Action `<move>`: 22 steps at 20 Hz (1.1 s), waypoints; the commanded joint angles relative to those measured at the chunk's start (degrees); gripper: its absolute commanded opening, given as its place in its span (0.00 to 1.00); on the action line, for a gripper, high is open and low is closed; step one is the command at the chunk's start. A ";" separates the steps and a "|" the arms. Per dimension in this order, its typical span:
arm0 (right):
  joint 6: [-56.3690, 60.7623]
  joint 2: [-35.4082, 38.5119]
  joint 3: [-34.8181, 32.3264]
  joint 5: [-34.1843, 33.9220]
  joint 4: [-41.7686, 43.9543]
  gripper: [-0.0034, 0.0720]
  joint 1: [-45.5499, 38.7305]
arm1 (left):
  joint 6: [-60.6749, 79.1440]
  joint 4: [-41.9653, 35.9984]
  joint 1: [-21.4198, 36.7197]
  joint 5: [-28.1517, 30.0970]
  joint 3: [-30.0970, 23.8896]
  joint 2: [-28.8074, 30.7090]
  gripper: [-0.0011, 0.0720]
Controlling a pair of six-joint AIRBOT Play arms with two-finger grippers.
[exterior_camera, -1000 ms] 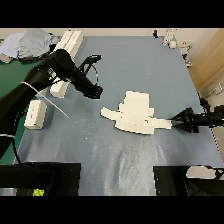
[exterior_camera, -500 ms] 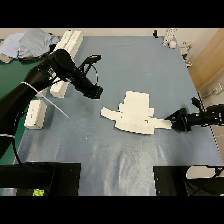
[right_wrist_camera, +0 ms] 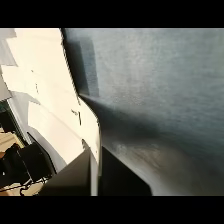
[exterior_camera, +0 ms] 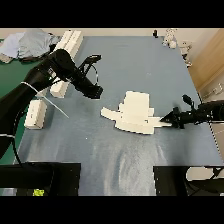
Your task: Fold the box.
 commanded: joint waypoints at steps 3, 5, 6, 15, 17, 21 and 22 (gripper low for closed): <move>-1.95 0.46 0.00 -0.24 0.76 0.05 1.84 | 0.02 0.02 0.00 0.02 0.04 -0.02 0.03; -1.44 1.62 0.00 -0.44 0.76 0.05 3.23 | 0.02 0.02 0.00 0.02 0.02 -0.02 0.03; -1.44 2.38 -0.07 -0.52 0.76 0.05 4.52 | 0.02 0.02 0.00 0.02 0.02 -0.02 0.03; -1.16 17.81 -8.41 14.51 0.90 0.05 29.73 | 0.39 0.00 -0.02 1.49 0.04 -0.02 0.03; -1.05 23.69 -11.52 18.60 0.87 0.05 33.18 | 0.39 0.00 -0.02 1.55 0.02 -0.02 0.03; -0.46 30.12 -15.74 21.35 0.79 0.05 34.67 | -0.07 -0.13 -0.09 4.17 0.04 -0.02 0.03; -0.44 30.45 -16.26 21.42 0.79 0.05 34.67 | -0.44 -0.24 -0.09 4.61 0.04 -0.02 0.03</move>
